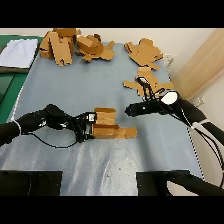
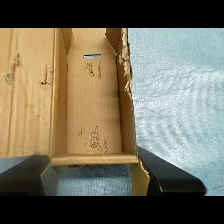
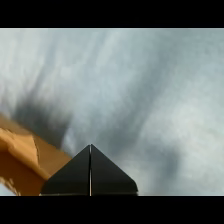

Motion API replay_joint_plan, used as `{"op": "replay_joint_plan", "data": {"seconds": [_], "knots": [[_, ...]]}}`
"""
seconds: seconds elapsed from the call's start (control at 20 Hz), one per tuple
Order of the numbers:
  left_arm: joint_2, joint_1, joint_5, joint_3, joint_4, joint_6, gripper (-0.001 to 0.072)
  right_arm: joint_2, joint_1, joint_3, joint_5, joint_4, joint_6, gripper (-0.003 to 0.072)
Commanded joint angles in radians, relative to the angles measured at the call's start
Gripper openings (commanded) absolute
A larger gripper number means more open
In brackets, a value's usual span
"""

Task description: Fold the box.

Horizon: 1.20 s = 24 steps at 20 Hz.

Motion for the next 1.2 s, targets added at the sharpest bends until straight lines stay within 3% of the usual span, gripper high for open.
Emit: {"op": "replay_joint_plan", "data": {"seconds": [0.0,0.25,0.35,0.45,0.55,1.15], "knots": [[0.0,0.0,0.0,0.001,0.0,0.001,0.0406,0.129,0.062,-0.096,0.126,-0.235,-0.068,0.0003],[-0.001,0.0,0.0,0.001,0.0,0.0,0.0406,0.256,0.305,-0.237,0.112,-0.463,-0.143,0.002],[-0.001,0.0,0.0,0.001,0.0,0.001,0.0407,0.245,0.373,-0.239,0.037,-0.511,-0.143,0.0169],[-0.001,0.0,0.0,0.001,0.0,0.001,0.0406,0.226,0.382,-0.238,-0.053,-0.511,-0.143,0.0376],[0.0,0.0,0.0,0.001,0.0,0.0,0.0406,0.209,0.383,-0.238,-0.124,-0.51,-0.143,0.0448],[-0.001,0.0,0.0,0.001,0.0,0.001,0.0406,0.15,0.384,-0.237,-0.216,-0.369,-0.231,0.0448]]}}
